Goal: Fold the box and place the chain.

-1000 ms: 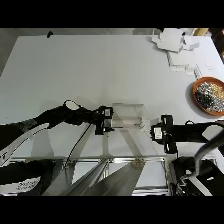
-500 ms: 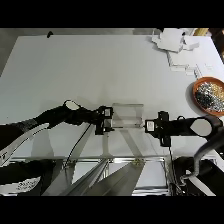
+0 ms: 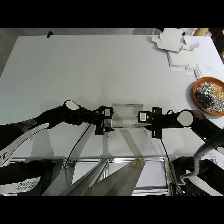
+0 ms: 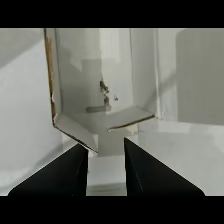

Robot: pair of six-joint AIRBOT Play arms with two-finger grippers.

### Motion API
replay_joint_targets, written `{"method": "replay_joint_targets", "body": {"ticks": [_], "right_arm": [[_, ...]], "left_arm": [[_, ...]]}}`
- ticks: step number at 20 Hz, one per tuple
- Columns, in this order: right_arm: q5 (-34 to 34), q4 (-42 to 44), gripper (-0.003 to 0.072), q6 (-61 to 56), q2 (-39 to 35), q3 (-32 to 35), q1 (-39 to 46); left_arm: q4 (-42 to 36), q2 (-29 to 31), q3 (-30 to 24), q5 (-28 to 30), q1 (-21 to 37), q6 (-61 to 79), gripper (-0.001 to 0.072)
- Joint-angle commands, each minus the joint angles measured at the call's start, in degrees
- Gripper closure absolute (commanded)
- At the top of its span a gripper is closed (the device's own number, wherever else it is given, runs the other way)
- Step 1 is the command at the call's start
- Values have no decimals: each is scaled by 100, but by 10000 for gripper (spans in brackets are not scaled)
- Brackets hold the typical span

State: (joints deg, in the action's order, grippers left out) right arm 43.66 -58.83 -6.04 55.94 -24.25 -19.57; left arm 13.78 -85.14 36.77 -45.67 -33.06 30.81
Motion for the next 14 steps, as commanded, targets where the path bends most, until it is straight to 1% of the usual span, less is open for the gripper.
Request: {"method": "replay_joint_targets", "body": {"ticks": [1,7,10,14], "right_arm": [[-192,544,471,369,160,4,-7],[-142,1325,471,831,232,4,-7],[-107,1639,470,962,417,4,-7],[-146,1740,465,990,614,4,-7]], "left_arm": [[0,-2,2,0,0,2,431],[0,-2,2,0,0,2,431],[2,-2,2,0,0,2,431],[0,-2,2,0,0,2,431]]}}
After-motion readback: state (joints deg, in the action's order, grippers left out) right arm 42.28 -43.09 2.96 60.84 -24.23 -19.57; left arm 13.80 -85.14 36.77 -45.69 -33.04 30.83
